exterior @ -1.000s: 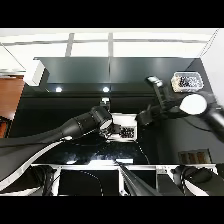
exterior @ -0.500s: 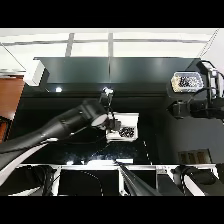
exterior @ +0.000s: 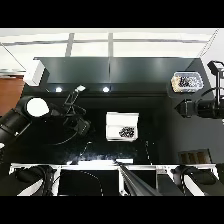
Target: Fold the box and place the chain.
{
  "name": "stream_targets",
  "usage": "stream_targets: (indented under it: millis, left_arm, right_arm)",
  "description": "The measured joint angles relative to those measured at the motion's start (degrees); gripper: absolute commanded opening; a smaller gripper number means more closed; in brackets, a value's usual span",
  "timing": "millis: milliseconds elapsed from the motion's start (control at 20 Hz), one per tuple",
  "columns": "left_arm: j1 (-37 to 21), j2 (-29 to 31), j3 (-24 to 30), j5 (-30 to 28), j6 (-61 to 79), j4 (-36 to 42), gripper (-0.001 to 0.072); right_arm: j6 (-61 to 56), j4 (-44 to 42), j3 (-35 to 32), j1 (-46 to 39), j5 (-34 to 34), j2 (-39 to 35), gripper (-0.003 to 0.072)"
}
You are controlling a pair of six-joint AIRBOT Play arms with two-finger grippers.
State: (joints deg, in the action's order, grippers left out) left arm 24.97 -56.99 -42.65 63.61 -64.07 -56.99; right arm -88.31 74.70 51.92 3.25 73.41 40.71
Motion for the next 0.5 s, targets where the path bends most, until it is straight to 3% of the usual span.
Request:
stream_targets:
  millis: [100, 250, 500]
  left_arm:
    - [-1.9, -0.5, 4.4, -1.0, 18.4, 8.8, 0.0717]
    - [-1.5, -3.0, 8.1, -3.1, 45.0, 13.6, 0.0716]
    - [0.4, -9.2, 9.6, -11.6, 71.1, 19.9, 0.0715]
  right_arm:
    - [-0.8, 0.3, 0.0, -0.1, -0.2, 0.0, 0.0444]
    - [-1.6, 0.4, 0.0, -0.1, 0.2, 0.0, 0.0444]
    - [-3.2, 0.4, 0.0, -0.1, 0.9, 0.0, 0.0444]
